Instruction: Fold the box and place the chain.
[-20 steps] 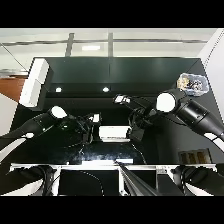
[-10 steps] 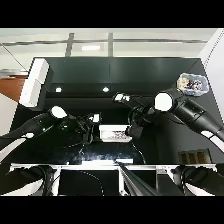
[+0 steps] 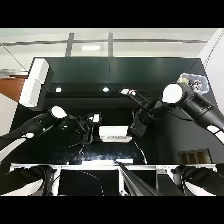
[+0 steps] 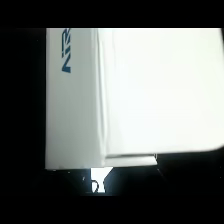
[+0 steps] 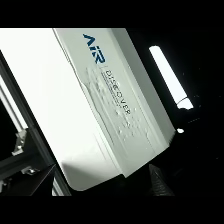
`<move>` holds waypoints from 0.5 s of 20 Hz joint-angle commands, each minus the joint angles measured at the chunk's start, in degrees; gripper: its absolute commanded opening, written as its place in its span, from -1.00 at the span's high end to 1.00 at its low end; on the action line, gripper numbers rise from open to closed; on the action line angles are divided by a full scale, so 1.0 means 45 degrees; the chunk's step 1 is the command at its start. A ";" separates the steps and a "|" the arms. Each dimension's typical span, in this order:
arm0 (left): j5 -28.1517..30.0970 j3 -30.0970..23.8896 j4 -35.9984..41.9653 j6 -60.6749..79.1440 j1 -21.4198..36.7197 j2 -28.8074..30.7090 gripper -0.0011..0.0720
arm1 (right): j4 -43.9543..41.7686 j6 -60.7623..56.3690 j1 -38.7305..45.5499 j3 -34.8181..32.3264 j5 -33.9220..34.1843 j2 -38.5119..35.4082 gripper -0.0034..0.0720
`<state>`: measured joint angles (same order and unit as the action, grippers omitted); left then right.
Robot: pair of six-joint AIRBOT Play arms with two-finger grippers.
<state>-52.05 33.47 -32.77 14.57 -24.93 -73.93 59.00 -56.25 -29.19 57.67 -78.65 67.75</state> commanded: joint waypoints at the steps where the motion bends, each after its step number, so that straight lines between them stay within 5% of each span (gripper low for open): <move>1: 0.0005 0.0000 0.0000 0.0000 -0.0005 -0.0010 -0.48 | -0.0811 -0.0121 0.0695 0.0034 -0.0364 -0.0015 -0.95; 10: 0.0005 0.0000 0.0000 0.0000 -0.0005 -0.0010 -0.48 | -0.0311 -0.0457 0.0665 0.0015 -0.0714 0.0801 -0.95</move>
